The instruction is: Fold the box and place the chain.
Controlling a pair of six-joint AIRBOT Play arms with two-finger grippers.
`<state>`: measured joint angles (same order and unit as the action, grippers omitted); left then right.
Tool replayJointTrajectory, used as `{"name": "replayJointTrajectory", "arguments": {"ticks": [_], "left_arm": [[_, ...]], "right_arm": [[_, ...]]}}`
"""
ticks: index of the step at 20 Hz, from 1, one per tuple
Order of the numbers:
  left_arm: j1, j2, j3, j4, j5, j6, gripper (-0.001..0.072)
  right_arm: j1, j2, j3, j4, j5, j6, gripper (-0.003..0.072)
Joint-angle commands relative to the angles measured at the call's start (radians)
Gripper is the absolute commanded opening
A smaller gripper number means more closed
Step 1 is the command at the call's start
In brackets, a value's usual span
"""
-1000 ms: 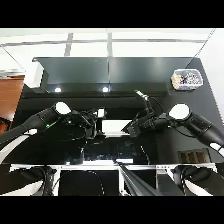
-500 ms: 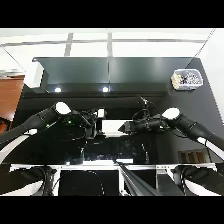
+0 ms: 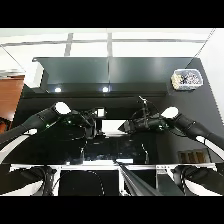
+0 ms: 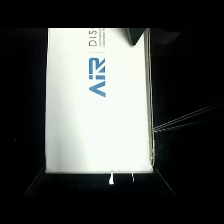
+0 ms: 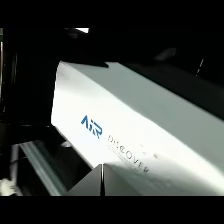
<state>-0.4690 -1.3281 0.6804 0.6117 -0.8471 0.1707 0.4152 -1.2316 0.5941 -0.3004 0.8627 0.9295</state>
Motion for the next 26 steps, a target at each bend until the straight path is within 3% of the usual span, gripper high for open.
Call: {"name": "replayJointTrajectory", "arguments": {"ticks": [1, 5, 7, 8, 12, 14, 19, 22, 26], "left_arm": [[0.004, 0.002, 0.002, 0.001, 0.001, -0.041, 0.0444], [0.005, 0.003, 0.025, 0.005, -0.016, -0.053, 0.0444], [0.005, 0.01, 0.074, 0.017, -0.093, -0.052, 0.0468], [0.003, 0.015, 0.098, 0.046, -0.129, -0.054, 0.0712], [0.003, 0.045, 0.2, 0.241, -0.239, -0.275, 0.072], [-0.018, 0.048, 0.241, 0.186, -0.227, -0.291, 0.072], [-0.16, -0.061, 0.365, 0.138, -0.027, -0.506, 0.0715], [-0.191, -0.148, 0.43, 0.138, -0.036, -0.552, 0.0714], [-0.184, -0.194, 0.434, 0.14, -0.166, -0.597, 0.0714]], "right_arm": [[-0.048, 0.044, 0.085, -0.036, 0.133, -0.036, 0.001], [-0.249, 0.16, 0.194, -0.241, 0.306, 0.028, 0.001], [-0.369, 0.214, 0.196, -0.313, 0.344, 0.064, 0.001], [-0.429, 0.232, 0.196, -0.322, 0.38, 0.065, 0.001], [-0.533, 0.292, 0.196, -0.342, 0.48, 0.064, 0.001], [-0.532, 0.294, 0.196, -0.352, 0.466, 0.058, 0.001], [-0.532, 0.294, 0.196, -0.363, 0.359, 0.058, 0.001], [-0.532, 0.294, 0.196, -0.369, 0.352, 0.058, 0.001], [-0.532, 0.294, 0.196, -0.397, 0.356, 0.057, 0.001]]}}
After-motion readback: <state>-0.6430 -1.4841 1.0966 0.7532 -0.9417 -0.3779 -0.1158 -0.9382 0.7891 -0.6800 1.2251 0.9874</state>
